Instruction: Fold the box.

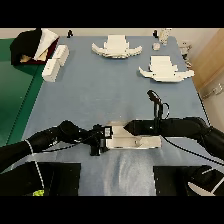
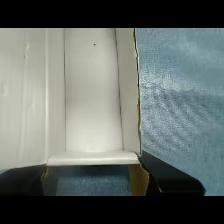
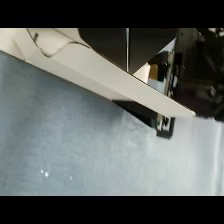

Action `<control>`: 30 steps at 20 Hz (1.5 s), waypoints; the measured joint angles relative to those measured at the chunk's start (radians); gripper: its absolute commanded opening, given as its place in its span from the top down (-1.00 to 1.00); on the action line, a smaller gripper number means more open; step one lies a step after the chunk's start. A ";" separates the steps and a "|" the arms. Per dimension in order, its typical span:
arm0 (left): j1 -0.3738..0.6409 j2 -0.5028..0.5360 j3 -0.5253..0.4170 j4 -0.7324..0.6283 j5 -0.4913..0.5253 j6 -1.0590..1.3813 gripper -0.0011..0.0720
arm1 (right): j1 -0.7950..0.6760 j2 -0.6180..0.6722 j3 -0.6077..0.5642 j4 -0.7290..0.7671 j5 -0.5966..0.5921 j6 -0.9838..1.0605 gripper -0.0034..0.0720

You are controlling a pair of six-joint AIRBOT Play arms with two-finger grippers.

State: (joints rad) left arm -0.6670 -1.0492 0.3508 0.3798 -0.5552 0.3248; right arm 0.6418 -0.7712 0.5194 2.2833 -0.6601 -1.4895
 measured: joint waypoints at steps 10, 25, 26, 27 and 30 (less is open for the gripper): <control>0.000 0.002 0.000 0.028 -0.040 0.003 -0.27 | 0.006 -0.016 0.000 0.008 0.079 0.065 0.90; 0.000 0.002 0.000 0.043 -0.046 -0.003 -0.27 | 0.008 -0.233 0.001 -0.100 0.076 0.029 0.90; 0.000 0.002 0.000 0.043 -0.046 -0.003 -0.27 | 0.008 -0.258 0.001 -0.104 0.076 0.015 0.91; 0.000 0.002 0.000 0.043 -0.047 -0.002 -0.27 | 0.008 -0.278 0.002 -0.106 0.076 0.004 0.90; 0.000 0.002 0.000 0.044 -0.050 -0.001 -0.27 | 0.008 -0.313 0.002 -0.111 0.069 -0.028 0.90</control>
